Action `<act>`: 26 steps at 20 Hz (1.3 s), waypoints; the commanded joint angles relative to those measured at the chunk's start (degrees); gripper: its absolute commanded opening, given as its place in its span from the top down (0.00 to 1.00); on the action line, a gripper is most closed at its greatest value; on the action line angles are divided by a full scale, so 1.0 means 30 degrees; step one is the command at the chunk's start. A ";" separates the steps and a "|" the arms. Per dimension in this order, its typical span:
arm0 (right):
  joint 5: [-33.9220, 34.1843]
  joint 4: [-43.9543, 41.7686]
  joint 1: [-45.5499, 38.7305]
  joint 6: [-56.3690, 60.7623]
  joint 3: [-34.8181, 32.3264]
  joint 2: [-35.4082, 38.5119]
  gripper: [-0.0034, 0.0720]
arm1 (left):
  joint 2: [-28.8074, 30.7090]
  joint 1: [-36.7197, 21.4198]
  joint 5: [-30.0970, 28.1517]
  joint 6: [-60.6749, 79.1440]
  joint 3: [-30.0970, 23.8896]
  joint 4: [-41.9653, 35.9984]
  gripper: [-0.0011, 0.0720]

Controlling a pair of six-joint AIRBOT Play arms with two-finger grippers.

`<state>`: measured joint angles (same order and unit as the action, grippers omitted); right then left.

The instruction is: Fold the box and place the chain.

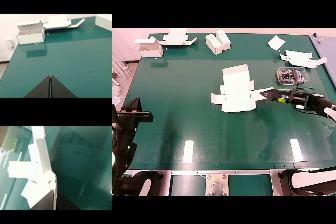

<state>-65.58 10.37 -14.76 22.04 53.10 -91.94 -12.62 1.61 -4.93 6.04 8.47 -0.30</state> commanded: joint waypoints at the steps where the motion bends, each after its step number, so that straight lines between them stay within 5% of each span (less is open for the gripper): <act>1: 0.2368 -0.0328 0.1996 0.1056 -0.0029 -0.0044 0.95 | 0.0000 -0.0015 0.0000 0.0007 -0.0007 0.0007 0.96; 9: 0.7912 -0.1792 0.5377 0.0889 -0.0015 -0.0532 0.95 | 0.0000 -0.0015 0.0007 0.0000 0.0095 0.0007 0.96; 19: 0.7803 -0.0838 0.5195 0.0510 0.1457 -0.1443 0.95 | 0.0000 -0.0015 0.0452 -0.0066 0.0095 -0.0168 0.96; 26: 0.7133 0.2973 0.5042 0.2011 0.3220 -0.1501 0.95 | 0.0000 -0.0015 0.0510 -0.0051 0.0095 -0.0168 0.96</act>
<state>-43.51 14.24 0.54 25.30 60.95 -96.29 -12.62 1.61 -3.40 5.89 8.69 -0.86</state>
